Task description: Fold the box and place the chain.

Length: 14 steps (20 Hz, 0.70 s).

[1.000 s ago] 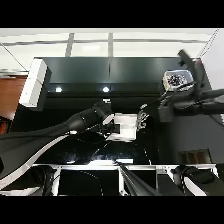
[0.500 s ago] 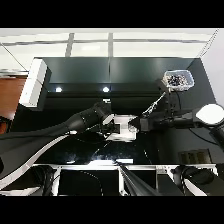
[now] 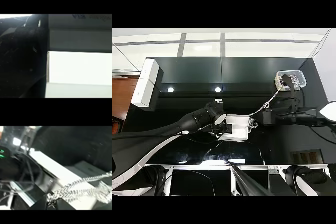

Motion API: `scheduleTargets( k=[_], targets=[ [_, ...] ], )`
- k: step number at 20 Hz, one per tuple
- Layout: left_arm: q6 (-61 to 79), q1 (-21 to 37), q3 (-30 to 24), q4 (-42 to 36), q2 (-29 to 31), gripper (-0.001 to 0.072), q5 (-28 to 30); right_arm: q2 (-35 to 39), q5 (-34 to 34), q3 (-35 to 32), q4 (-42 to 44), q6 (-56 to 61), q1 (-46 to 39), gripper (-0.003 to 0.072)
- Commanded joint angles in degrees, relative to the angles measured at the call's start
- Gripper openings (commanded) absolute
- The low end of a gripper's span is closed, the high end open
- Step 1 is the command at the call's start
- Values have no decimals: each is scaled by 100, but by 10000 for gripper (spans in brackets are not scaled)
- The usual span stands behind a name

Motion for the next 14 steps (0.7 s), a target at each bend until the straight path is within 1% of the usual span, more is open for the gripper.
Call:
scheduleTargets(
  k=[1,3,6,8,9,14],
  targets=[
    [2,2,7,2,-2,33,-4,39,741,-48,-83,42,-389,13],
    [2,2,7,2,-2,33,-4,26,675,-153,203,39,-118,13],
    [2,2,7,4,-2,33,2,4,-181,-262,852,33,643,12],
    [2,2,7,2,-2,33,11,0,-800,-262,979,35,1027,13],
    [2,2,7,2,-2,33,11,-20,-940,-262,931,39,1130,13],
    [2,2,7,2,-2,33,9,-378,-957,-562,848,120,1414,15]
  ],
)
